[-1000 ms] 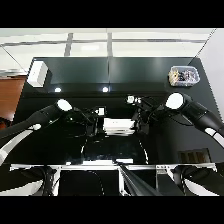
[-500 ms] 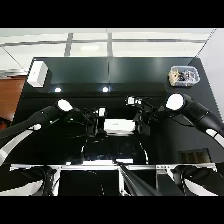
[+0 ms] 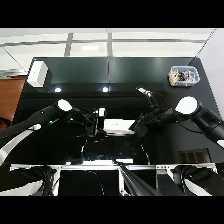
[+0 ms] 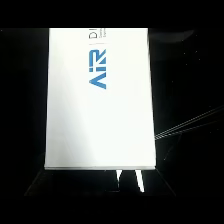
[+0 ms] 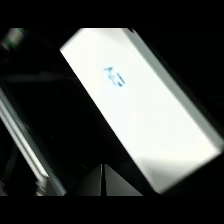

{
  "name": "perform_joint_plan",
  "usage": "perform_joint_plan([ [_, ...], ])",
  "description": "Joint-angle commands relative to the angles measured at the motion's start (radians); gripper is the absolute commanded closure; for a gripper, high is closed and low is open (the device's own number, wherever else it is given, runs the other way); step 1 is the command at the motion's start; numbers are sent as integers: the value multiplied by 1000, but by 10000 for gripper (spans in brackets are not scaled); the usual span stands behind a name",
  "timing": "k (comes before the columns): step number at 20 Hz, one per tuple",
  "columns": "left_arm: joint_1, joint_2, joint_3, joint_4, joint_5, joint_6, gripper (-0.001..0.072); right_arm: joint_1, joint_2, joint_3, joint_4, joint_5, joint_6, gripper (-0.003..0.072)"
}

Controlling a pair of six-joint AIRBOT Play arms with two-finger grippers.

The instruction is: Fold the box and place the chain.

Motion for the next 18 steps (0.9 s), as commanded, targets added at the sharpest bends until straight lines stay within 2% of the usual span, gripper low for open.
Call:
perform_joint_plan([
  [1,0,0,0,0,1,0,311,23,-9,-99,286,-177,85,673],
  [4,0,0,0,0,1,0,311,24,-69,-114,298,-226,85,673],
  [9,0,0,0,0,1,0,311,24,-191,-114,274,-214,85,672],
  [14,0,0,0,0,0,0,311,23,-205,-114,224,-216,82,673],
  [16,0,0,0,0,-1,0,311,14,-188,-99,230,-167,40,673],
  [18,0,1,0,-1,-12,-1,312,-32,-139,-51,226,-54,0,673],
])
